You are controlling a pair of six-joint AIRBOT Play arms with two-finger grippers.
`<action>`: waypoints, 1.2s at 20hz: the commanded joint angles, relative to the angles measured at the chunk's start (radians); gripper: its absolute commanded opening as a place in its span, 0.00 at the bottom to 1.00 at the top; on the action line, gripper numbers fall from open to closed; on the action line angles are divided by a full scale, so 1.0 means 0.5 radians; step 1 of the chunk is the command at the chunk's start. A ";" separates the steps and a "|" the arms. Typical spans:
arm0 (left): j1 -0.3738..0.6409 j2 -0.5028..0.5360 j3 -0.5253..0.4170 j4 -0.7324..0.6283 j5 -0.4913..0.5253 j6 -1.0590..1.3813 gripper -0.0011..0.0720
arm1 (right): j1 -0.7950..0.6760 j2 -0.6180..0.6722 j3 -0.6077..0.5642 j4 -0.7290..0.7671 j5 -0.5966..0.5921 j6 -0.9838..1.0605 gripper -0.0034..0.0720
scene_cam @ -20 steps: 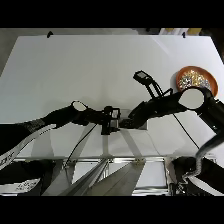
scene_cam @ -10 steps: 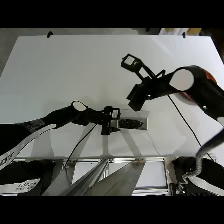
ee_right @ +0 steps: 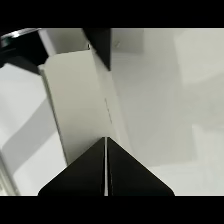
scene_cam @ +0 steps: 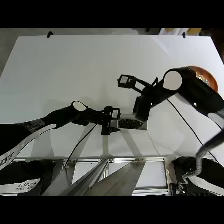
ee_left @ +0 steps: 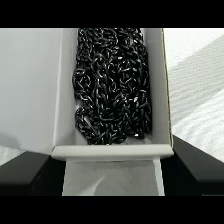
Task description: Fold the box and place the chain.
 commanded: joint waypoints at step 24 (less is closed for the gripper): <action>0.001 0.000 0.001 0.001 0.000 0.000 0.55 | 0.012 0.301 -0.498 -0.027 -0.320 -0.158 0.25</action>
